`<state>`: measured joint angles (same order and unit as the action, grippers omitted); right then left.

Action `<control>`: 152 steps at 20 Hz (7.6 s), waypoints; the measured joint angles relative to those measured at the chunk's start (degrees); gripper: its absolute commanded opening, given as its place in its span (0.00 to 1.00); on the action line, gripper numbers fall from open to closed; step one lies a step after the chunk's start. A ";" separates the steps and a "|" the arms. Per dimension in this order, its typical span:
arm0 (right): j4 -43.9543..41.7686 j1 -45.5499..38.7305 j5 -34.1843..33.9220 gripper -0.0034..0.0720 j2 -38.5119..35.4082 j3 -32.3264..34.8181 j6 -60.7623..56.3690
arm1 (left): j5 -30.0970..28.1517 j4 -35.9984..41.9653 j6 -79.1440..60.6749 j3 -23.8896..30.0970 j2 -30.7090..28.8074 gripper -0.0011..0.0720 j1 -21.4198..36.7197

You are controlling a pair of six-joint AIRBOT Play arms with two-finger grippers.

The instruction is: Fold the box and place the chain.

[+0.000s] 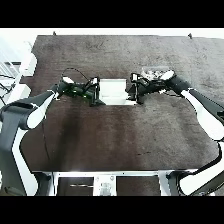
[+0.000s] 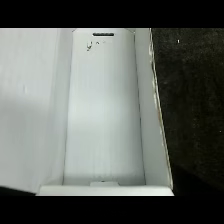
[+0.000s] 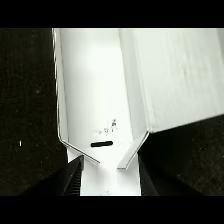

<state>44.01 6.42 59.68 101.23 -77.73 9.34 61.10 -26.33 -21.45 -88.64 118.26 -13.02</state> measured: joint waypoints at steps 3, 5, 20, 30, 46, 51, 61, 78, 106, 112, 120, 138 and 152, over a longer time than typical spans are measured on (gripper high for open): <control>-0.55 0.74 -0.11 0.39 0.11 0.00 0.24 | 0.00 0.00 0.00 0.00 0.00 0.69 0.00; -1.64 1.31 -0.20 0.39 0.13 0.02 0.28 | 0.00 0.00 0.00 0.00 0.00 0.69 0.00; -6.12 3.23 -2.75 0.74 2.67 0.04 1.79 | 0.00 0.00 0.00 0.00 0.00 0.69 0.00; -0.04 0.61 0.46 0.06 -2.47 0.07 -6.49 | 0.00 0.02 0.02 0.00 0.00 0.69 0.00; 1.29 -17.16 1.36 0.06 -5.90 5.05 -53.40 | -0.02 0.02 0.02 0.00 0.00 0.69 0.00; -2.08 -15.43 1.27 0.06 -1.07 5.81 -57.31 | -0.02 0.02 0.02 0.00 0.00 0.69 0.00; -8.63 -6.95 2.67 0.06 1.66 4.94 -58.18 | -0.02 0.02 0.02 0.00 0.00 0.69 0.00; -13.25 -2.45 3.41 0.68 -1.55 3.98 -59.69 | -0.02 0.00 0.02 0.00 0.00 0.69 0.00; 28.30 12.37 -2.08 0.68 0.94 -9.16 -102.49 | 0.00 0.00 0.02 0.02 0.00 0.69 0.00; 38.64 15.67 5.86 0.68 4.76 -17.70 -111.51 | 0.00 0.00 0.00 0.02 0.00 0.69 0.00; 42.69 16.63 9.84 0.57 7.50 -21.00 -118.29 | 0.00 0.00 0.00 0.02 0.00 0.69 0.00; 44.98 18.18 10.21 0.30 8.74 -21.49 -130.09 | 0.02 0.00 0.00 0.00 0.00 0.69 0.00; 46.23 18.27 11.63 0.47 9.92 -22.47 -130.46 | 0.02 0.04 0.00 0.02 0.00 0.69 -0.09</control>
<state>90.24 24.69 71.31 111.15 -100.20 -121.12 61.12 -26.28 -21.45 -88.62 118.26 -13.10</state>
